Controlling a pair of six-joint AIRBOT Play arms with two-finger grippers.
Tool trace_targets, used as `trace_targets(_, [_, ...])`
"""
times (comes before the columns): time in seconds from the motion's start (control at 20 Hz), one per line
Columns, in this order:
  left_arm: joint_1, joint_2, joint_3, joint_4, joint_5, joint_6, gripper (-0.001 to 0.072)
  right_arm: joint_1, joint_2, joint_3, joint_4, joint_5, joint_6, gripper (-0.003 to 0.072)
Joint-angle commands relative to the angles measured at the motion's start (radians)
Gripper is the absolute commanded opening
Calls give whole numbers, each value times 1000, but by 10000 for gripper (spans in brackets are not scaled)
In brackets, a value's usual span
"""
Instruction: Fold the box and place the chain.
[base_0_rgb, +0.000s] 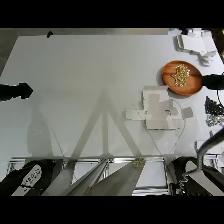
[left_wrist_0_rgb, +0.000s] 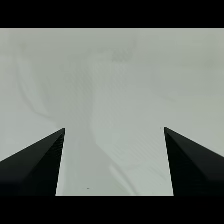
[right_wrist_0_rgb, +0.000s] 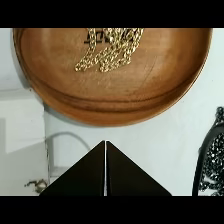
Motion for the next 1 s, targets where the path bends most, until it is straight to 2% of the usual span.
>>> trace_targets(0.0, [0, -1, 1, 0, 0, 0, 692, 1, 1, 0, 1, -41, 1, 11])
trace_targets(0.2, [0, -1, 1, 0, 0, 0, 692, 1, 1, 1, 27, 2, 2, 21])
trace_targets(0.3, [0, -1, 1, 0, 0, 0, 692, 1, -5, 1, 15, 71, 2, 307])
trace_targets(0.35, [0, -1, 1, 0, 0, 0, 692, 1, -14, 1, -10, 120, 2, 335])
trace_targets(0.55, [0, -1, 1, 0, 0, 0, 692, 1, -100, 0, -84, 303, -23, 336])
trace_targets(0.85, [0, -1, 1, 0, 0, 0, 692, 1, -238, -2, -87, 432, -114, 353])
trace_targets(0.95, [0, -1, 1, 0, 0, 0, 692, 1, -256, -28, -87, 406, -114, 354])
